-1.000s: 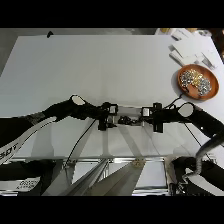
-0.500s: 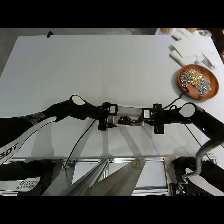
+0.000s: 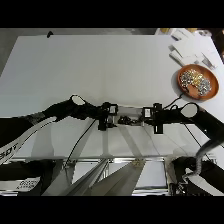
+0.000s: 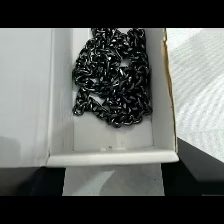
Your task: Fold the box and place the chain.
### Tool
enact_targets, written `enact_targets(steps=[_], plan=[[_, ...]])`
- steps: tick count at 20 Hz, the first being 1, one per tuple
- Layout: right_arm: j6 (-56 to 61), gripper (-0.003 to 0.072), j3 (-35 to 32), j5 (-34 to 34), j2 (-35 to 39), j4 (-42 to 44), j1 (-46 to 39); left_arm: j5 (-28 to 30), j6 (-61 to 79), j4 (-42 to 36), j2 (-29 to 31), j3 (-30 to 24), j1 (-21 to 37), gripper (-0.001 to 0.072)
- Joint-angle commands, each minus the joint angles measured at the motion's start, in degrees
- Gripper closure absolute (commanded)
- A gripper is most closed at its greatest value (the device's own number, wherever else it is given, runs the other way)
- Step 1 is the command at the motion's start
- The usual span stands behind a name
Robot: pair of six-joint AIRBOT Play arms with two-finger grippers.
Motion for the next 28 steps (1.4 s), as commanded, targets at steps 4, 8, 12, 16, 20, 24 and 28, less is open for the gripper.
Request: enact_targets(steps=[4, 8, 12, 16, 20, 24, 28], plan=[[0.3, 0.0668, 0.0, 0.7, -1.5, 1.3, 0.0, 0.0, 0.0, 0.0, 0.0, 0.0, 0.0, 0.0457], [9.0, 0.0668, 0.0, 1.1, 1.7, -6.5, 0.0, 0.0, 0.0, 0.0, 0.0, 0.0, 0.0, 0.0458], [18.8, 0.0668, 0.0, 1.3, 12.0, -13.3, 0.0, 0.0, 0.0, 0.0, 0.0, 0.0, 0.0, 0.0458], [23.2, 0.0668, 0.0, 4.5, 23.5, -8.6, 0.0, 0.0, 0.0, 0.0, 0.0, 0.0, 0.0, 0.0457], [23.0, 0.0669, 0.0, 7.0, 28.1, 13.0, 0.2, 0.0, 0.0, 0.0, 0.0, 0.0, 0.0, 0.0457], [23.0, 0.0669, 0.0, 2.0, 26.7, 19.0, 6.4, 0.0, 0.0, 0.0, 0.0, 0.0, 0.0, 0.0457], [23.1, 0.0668, 0.0, -7.6, 20.0, 19.0, 15.6, 0.0, 0.0, 0.0, 0.0, 0.0, 0.0, 0.0457]])
